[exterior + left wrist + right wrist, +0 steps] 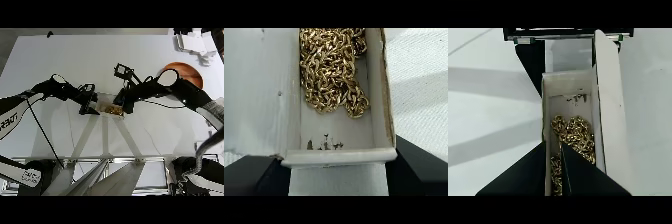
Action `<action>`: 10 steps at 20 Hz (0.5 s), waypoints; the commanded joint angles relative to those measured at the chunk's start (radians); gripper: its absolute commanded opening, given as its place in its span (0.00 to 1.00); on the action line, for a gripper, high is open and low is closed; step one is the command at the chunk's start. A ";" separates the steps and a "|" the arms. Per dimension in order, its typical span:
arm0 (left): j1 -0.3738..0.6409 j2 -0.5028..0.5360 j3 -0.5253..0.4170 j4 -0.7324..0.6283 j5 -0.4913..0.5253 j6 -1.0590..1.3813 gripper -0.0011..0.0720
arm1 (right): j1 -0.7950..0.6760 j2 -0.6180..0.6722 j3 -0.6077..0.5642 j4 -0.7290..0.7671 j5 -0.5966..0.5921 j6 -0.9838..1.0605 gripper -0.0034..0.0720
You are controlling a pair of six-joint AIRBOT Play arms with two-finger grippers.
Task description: Fold the box and place the chain.
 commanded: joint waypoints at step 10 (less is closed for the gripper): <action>0.000 0.000 0.000 0.000 0.000 0.000 0.23 | -0.064 -0.074 0.255 -0.015 0.025 0.216 0.18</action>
